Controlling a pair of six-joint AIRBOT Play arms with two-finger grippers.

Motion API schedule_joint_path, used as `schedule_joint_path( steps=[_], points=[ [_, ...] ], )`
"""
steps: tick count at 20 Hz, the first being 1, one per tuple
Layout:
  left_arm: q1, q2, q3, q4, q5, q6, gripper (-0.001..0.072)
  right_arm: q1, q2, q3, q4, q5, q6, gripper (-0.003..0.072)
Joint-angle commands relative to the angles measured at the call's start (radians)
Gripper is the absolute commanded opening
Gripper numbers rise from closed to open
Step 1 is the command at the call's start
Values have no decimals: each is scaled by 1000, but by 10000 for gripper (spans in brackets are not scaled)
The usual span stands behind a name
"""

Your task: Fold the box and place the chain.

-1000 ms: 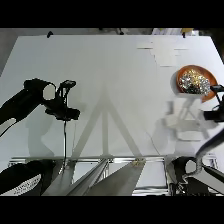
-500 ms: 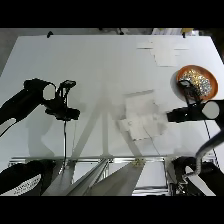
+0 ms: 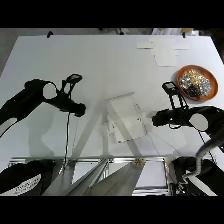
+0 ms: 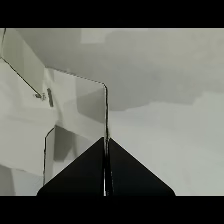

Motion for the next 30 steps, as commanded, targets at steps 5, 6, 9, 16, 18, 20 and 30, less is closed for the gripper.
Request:
schedule_joint_path(
  steps=[5,6,9,16,18,20,30],
  points=[
    [1,-139,0,-778,60,745,585,19,2,-1,5,-16,17,20],
    [1,-160,0,-780,53,747,585,19,2,-1,5,-16,17,20],
    [0,-222,0,-778,45,747,654,19,2,-1,5,-16,17,20],
    [-1,-303,0,-858,47,833,631,19,2,-1,5,-17,17,20],
    [-2,-314,0,-912,43,883,617,19,2,-1,5,-19,17,20],
    [-1,-320,0,-915,15,917,550,19,2,-1,5,-25,17,20],
    [-1,-359,0,-881,-48,976,151,19,2,-1,5,-39,17,20]
  ],
)
